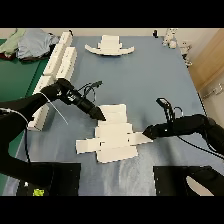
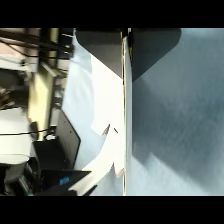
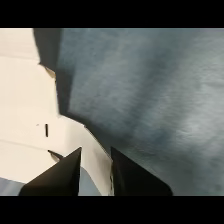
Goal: Fold the box.
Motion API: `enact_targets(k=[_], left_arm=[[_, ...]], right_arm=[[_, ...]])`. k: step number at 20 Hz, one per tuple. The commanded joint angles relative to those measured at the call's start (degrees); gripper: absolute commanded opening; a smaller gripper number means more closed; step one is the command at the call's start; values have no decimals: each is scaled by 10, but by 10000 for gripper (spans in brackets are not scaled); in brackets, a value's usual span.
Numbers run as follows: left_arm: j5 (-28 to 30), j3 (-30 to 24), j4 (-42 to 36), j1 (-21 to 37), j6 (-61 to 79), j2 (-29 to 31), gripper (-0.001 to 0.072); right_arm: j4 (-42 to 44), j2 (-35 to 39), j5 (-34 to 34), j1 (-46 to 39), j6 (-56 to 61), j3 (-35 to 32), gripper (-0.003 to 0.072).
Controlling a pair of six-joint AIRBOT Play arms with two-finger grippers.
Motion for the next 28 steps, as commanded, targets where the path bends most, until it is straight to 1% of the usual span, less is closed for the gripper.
enact_targets(k=[1, 2, 3, 6, 8, 10, 12, 14, 16, 19, 20, 21, 22, 26, 27, 28], left_arm=[[75, 1, -10, -27, 104, 56, 6], [104, 0, -9, -41, 124, 80, 7], [137, -6, -8, -57, 148, 106, 7], [247, -48, -8, -99, 201, 181, 6], [320, -98, -10, -134, 253, 233, 6], [405, -159, -10, -182, 310, 276, 6], [466, -210, -10, -228, 329, 292, 8], [495, -241, -14, -259, 329, 286, 10], [505, -251, -29, -273, 328, 275, 11], [512, -251, -33, -269, 329, 272, 11], [509, -250, -33, -263, 329, 273, 11], [493, -245, -31, -255, 330, 273, 10], [467, -236, -26, -243, 334, 273, 10], [314, -181, -25, -181, 337, 273, 10], [283, -172, -25, -170, 335, 273, 10], [265, -168, -25, -161, 322, 273, 10]], right_arm=[[-239, 1, -2, 0, 214, 58, 336], [-284, 1, -7, 0, 255, 75, 403], [-311, 1, -11, 0, 282, 90, 444], [-330, 1, -10, 0, 343, 122, 444], [-330, 0, -2, 0, 358, 125, 443], [-330, 0, 1, 0, 371, 125, 443], [-330, -1, 8, 0, 379, 125, 443], [-329, -4, 18, 0, 382, 125, 443], [-329, -10, 21, 0, 386, 125, 443], [-322, -21, 20, 0, 386, 125, 443], [-318, -23, 20, 0, 386, 125, 443], [-316, -25, 19, 0, 386, 125, 443], [-316, -24, 19, 0, 386, 125, 443], [-316, -24, 19, 0, 386, 125, 443], [-316, -24, 19, 0, 386, 125, 443], [-316, -24, 19, 0, 386, 125, 443]])
